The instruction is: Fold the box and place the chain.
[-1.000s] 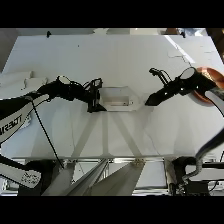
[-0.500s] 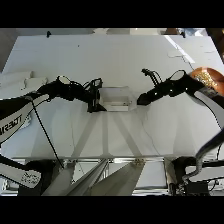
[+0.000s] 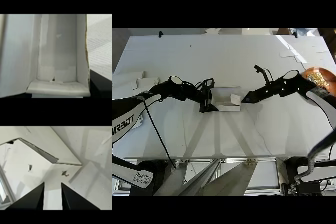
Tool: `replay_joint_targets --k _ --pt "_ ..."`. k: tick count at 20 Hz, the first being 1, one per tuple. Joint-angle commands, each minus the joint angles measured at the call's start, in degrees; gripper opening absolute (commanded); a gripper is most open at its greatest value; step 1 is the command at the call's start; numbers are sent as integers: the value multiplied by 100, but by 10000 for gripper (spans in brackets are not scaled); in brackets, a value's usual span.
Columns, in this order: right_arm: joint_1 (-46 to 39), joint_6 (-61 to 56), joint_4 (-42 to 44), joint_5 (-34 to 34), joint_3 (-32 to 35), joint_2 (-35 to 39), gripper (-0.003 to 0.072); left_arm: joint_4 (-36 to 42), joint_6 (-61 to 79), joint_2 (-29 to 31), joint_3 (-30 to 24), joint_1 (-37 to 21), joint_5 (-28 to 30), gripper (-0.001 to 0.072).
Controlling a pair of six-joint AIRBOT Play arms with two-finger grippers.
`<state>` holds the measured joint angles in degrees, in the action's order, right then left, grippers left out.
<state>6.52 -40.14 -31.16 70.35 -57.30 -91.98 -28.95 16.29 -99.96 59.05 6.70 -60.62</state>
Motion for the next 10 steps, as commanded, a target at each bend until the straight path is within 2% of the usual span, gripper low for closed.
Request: replay_joint_targets --k 1,5,6,7,10 --pt "2 7 188 256 -2 -2 240 0 0 4 4 -7 0 364" --pt "13 -9 181 267 -2 -2 243 0 0 4 4 -7 0 364" --pt "33 -11 153 249 -2 -4 276 0 0 4 4 -7 -2 364" --pt "70 -11 125 212 -2 -4 362 0 0 4 4 -7 0 364" --pt "221 -76 98 -138 -2 -4 397 0 0 4 4 -7 0 364"
